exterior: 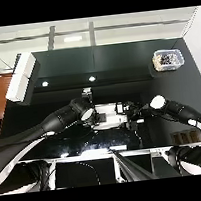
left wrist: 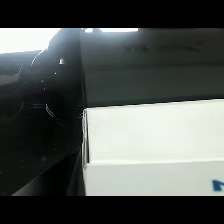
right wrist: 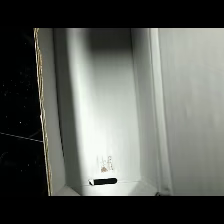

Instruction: Fold the box and place the chain.

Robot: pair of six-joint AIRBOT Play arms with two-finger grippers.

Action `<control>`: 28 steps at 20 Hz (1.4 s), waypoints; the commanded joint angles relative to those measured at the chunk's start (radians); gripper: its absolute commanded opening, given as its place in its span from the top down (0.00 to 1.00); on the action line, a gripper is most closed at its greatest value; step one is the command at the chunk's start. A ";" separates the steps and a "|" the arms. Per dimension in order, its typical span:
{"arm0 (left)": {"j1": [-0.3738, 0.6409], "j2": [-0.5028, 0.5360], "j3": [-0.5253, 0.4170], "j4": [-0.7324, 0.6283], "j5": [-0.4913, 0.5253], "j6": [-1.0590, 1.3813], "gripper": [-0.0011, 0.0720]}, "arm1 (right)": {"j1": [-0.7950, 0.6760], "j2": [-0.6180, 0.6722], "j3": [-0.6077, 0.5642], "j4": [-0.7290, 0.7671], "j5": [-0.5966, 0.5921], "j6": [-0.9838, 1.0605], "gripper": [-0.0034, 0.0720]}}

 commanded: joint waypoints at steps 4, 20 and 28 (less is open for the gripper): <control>-0.002 -0.005 0.004 -0.014 0.000 0.022 0.95 | 0.000 0.000 -0.001 0.000 0.000 0.000 0.37; -0.002 -0.005 0.011 -0.003 -0.021 0.017 0.69 | 0.000 0.000 0.000 0.000 0.001 0.000 0.37; -0.002 -0.021 0.011 -0.003 -0.023 0.017 0.69 | 0.000 0.000 0.000 0.000 0.001 0.000 0.37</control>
